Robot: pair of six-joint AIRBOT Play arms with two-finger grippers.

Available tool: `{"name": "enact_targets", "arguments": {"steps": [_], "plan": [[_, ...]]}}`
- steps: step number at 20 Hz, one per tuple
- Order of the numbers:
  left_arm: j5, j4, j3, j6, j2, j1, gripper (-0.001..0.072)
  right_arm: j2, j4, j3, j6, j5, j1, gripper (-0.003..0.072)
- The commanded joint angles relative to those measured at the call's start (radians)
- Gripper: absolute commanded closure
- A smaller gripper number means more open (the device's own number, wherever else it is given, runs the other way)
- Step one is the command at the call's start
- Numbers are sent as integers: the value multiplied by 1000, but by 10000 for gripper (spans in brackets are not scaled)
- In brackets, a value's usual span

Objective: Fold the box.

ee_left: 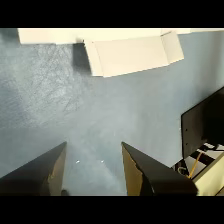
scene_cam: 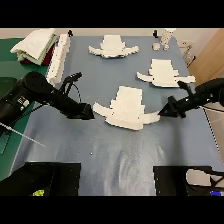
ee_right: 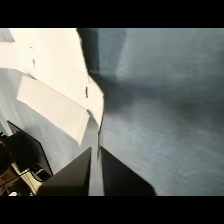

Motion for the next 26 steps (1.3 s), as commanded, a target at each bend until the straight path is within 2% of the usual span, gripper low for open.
{"name": "enact_targets", "arguments": {"steps": [1, 4, 10, 11, 12, 13, 16, 19, 22, 26], "plan": [[-52, -2, 0, 44, 0, 32, 193, 77, -60, -132, 93, 138, 109, 351], [-3, -2, 0, 44, 0, 32, 193, 58, -15, -130, 94, 188, 121, 374], [9, -2, 0, 43, 0, 31, 193, 45, 37, -130, 55, 248, 174, 393], [13, -2, 0, 43, 0, 31, 192, 45, 37, -130, 54, 272, 192, 437], [18, -2, 0, 43, 0, 31, 193, 45, 38, -129, 32, 286, 208, 613], [22, -2, 0, 43, -1, 31, 193, 45, 41, -128, 8, 286, 219, 684], [22, 3, 4, 71, -5, 48, 193, 57, 42, -129, -76, 242, 254, 685], [-27, -3, 41, 96, -47, 152, 192, 146, 36, -183, -171, 215, 306, 685], [-77, -108, 41, 171, -130, 252, 191, 291, 26, -321, -198, 276, 340, 685], [-13, -287, 42, 313, -278, 254, 183, 386, 30, -391, -197, 302, 344, 685]]}}
